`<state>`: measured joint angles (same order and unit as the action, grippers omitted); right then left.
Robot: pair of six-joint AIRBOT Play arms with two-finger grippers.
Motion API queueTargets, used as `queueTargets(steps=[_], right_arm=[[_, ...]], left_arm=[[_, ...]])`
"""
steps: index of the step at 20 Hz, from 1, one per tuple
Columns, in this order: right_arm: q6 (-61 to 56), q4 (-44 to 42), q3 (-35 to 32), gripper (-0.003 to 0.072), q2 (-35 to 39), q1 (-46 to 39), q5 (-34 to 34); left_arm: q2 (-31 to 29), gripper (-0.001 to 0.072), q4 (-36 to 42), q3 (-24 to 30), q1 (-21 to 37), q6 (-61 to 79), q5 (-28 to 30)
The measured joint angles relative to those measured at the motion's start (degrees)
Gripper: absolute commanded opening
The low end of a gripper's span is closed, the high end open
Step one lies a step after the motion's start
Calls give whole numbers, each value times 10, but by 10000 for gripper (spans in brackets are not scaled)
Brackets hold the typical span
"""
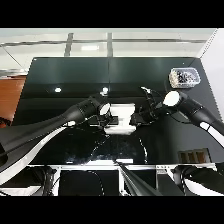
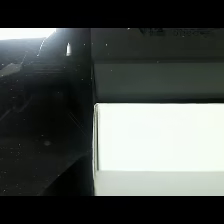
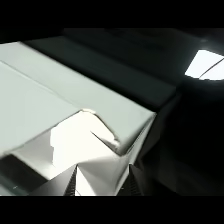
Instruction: Fold the box and place the chain.
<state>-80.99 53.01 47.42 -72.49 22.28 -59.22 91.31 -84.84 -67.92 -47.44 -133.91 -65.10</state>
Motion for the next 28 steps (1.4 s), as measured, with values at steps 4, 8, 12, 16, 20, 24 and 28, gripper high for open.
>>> queueTargets(steps=[4,8,12,16,20,24,28], right_arm=[[-83,75,4,356,-1,35,24],[-163,131,17,355,-14,69,37],[-263,210,62,355,-45,109,6],[-346,265,81,245,-66,136,-16],[-380,287,87,16,-79,149,-28],[-389,295,89,16,-83,152,-35],[-388,299,88,207,-85,153,-44]], left_arm=[[0,30,0,0,0,0,1],[0,30,0,0,0,0,2],[0,30,-1,0,0,0,2],[0,30,-1,0,0,0,2],[0,30,0,0,0,0,3],[0,31,2,0,-1,-3,2],[0,30,-1,0,0,3,3]])
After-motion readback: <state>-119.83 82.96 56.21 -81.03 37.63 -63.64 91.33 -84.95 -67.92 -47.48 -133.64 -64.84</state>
